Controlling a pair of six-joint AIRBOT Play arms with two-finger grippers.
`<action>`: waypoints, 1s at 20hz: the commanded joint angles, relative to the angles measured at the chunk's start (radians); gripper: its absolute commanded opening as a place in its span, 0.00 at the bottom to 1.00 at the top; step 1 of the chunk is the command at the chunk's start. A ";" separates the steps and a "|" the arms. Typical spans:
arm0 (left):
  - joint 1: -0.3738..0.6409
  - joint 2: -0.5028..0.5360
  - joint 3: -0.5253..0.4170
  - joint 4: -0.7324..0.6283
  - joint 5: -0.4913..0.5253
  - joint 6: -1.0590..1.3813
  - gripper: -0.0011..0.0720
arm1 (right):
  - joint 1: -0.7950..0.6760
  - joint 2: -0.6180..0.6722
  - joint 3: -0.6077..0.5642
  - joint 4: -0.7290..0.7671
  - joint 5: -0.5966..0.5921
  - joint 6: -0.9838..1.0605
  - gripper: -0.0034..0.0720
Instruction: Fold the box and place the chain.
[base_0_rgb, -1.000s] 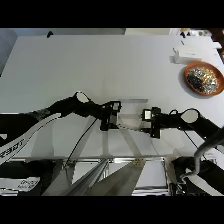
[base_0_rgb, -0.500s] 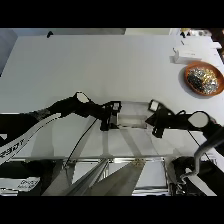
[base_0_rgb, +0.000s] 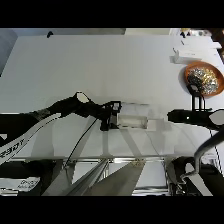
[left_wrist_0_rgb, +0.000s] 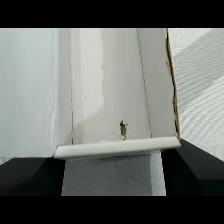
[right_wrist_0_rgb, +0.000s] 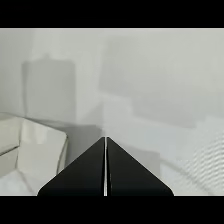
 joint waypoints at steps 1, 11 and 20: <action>0.000 0.000 0.000 0.000 0.000 0.000 0.25 | -0.001 -0.085 0.000 0.026 0.065 0.135 0.07; 0.000 0.000 0.000 0.000 -0.002 0.000 0.25 | 0.137 -0.214 -0.005 0.195 0.050 0.043 0.07; 0.000 0.000 0.000 0.000 -0.002 0.000 0.25 | 0.137 -0.174 -0.005 0.332 0.096 -0.064 0.29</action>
